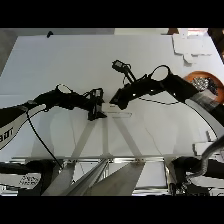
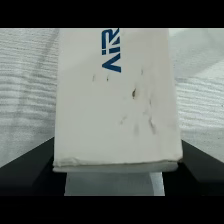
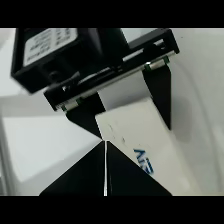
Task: Fold the box and place the chain.
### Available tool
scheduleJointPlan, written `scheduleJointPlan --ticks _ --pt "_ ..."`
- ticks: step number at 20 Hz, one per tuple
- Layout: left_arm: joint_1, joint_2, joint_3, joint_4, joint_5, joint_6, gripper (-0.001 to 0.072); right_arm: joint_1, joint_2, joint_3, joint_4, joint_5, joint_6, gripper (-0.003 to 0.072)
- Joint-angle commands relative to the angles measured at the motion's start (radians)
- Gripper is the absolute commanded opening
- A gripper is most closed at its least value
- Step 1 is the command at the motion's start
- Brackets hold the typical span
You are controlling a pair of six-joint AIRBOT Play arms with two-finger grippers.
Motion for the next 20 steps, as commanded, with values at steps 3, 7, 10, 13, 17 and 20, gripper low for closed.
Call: scheduleJointPlan --ticks 3,7,10,13,17,20 --pt "0.001 0.001 0.000 0.000 0.000 0.000 0.0158 0.018 -0.127 -0.025 0.134 0.026 0.045 0.0016" --pt "0.001 0.001 0.000 0.000 0.000 0.000 0.0158 0.020 -0.138 -0.125 0.129 -0.055 0.049 0.0016" --pt "0.001 0.001 0.000 0.000 0.000 0.000 0.0158 0.020 -0.138 -0.152 0.103 -0.055 0.049 0.0016" --pt "0.001 0.001 0.000 0.000 0.000 0.000 0.0158 0.020 -0.132 -0.152 0.111 -0.063 0.048 0.0016" --pt "0.001 0.001 0.000 0.000 0.000 0.000 0.0158 0.020 -0.087 -0.152 0.111 -0.084 0.048 0.0018" --pt "0.001 0.001 0.000 0.000 0.000 0.000 0.0158 0.020 -0.001 -0.152 0.111 -0.113 0.048 0.0018"
